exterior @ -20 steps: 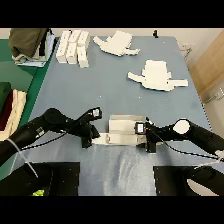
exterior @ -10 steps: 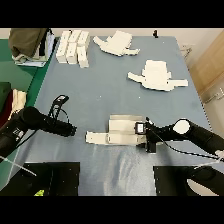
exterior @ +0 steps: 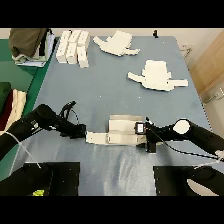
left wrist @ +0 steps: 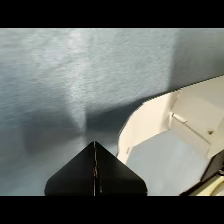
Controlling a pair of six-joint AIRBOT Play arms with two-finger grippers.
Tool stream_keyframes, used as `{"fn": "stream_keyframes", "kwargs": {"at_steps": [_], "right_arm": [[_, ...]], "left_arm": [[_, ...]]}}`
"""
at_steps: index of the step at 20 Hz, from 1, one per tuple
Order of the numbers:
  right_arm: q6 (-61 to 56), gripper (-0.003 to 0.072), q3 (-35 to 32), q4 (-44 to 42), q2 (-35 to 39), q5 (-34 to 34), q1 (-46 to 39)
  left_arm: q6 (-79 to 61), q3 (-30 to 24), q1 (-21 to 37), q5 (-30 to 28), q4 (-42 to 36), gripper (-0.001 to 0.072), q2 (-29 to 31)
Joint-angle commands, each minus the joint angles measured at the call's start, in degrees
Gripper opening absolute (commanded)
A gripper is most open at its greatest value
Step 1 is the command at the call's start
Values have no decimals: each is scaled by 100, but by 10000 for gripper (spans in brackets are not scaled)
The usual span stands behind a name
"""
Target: Fold the box.
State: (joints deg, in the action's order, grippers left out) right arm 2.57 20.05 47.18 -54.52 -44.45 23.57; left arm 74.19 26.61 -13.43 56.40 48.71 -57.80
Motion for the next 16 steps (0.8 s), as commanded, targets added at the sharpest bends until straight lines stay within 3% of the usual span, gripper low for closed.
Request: {"fn": "stream_keyframes", "kwargs": {"at_steps": [1,6,11,12,13,14,16], "right_arm": [[0,509,0,-2,-4,-2,-2],[0,509,0,-2,-4,0,-2],[0,509,0,-2,-4,-2,-2],[0,510,0,-2,-4,0,-2],[0,509,0,-2,-4,0,-2],[0,510,0,-2,-4,-2,-2],[0,509,0,-2,-4,0,-2]], "left_arm": [[-11,-13,-433,-236,-590,17,-262],[111,-4,-1305,-551,-890,17,-160],[229,201,-1364,-785,-1139,20,280],[229,201,-1373,-785,-1298,159,289],[245,199,-1375,-787,-1447,529,273],[345,201,-1375,-815,-1491,567,264],[382,201,-1386,-909,-1576,567,227]]}}
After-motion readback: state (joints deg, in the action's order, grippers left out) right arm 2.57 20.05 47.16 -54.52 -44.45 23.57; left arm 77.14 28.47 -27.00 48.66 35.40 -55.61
